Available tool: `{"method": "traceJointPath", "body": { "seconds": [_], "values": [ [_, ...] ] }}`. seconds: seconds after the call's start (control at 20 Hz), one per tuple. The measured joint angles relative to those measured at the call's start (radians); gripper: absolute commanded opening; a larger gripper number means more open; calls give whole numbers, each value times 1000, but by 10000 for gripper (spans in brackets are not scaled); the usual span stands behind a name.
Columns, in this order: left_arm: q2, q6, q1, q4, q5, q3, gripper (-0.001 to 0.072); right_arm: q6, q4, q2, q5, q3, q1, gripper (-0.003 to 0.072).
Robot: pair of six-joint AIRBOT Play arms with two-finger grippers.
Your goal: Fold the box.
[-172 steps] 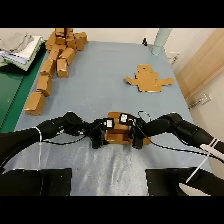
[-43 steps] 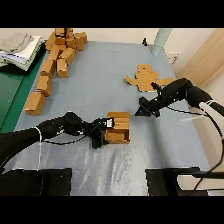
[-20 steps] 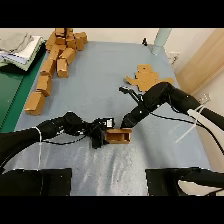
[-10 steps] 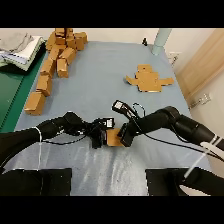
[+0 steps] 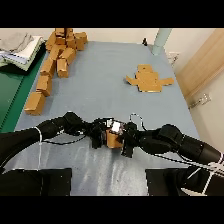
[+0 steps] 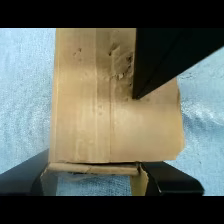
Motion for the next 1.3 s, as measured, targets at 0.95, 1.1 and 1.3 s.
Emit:
{"method": "traceJointPath", "body": {
  "seconds": [0.95,1.1,1.3],
  "values": [
    [0,0,0,0,0,0,489,0,-97,66,34,-27,19,241],
    [0,0,0,0,0,0,489,-8,-107,95,30,-27,18,530],
    [0,0,0,0,0,0,489,-58,-118,103,20,-28,18,530]
  ]
}}
